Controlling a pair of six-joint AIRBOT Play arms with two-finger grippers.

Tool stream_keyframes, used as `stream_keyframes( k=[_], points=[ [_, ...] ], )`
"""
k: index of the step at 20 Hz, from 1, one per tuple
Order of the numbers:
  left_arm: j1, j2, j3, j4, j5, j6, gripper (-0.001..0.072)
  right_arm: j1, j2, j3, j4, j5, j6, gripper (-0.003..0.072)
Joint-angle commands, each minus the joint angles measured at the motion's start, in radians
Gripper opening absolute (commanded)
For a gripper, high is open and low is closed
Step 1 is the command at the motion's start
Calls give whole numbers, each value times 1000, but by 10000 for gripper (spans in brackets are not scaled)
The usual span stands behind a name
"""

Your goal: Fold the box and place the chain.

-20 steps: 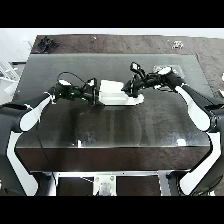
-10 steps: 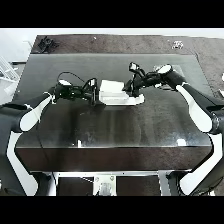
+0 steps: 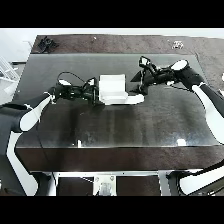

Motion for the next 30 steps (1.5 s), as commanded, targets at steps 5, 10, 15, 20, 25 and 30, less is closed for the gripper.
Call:
stream_keyframes(
  k=[5, 10, 15, 20, 25, 30],
  points=[
    [0, 0, 0, 1, 0, 0, 356, -4, 11, -76, -48, -2, -55, 625],
    [0, 0, 0, 1, 0, 0, 356, 8, -9, -77, -45, -2, -54, 624],
    [0, 0, 0, 1, 0, 0, 356, 40, -56, -76, -45, -29, -55, 435],
    [0, 0, 0, 1, 0, 0, 356, 46, -63, -76, 12, -47, -75, 266],
    [0, 0, 0, 1, -1, 0, 356, 62, -73, -76, 109, -47, -131, 190],
    [0, 0, 0, 1, -2, 0, 356, 103, -107, -77, 109, -47, -131, 194]
  ],
)
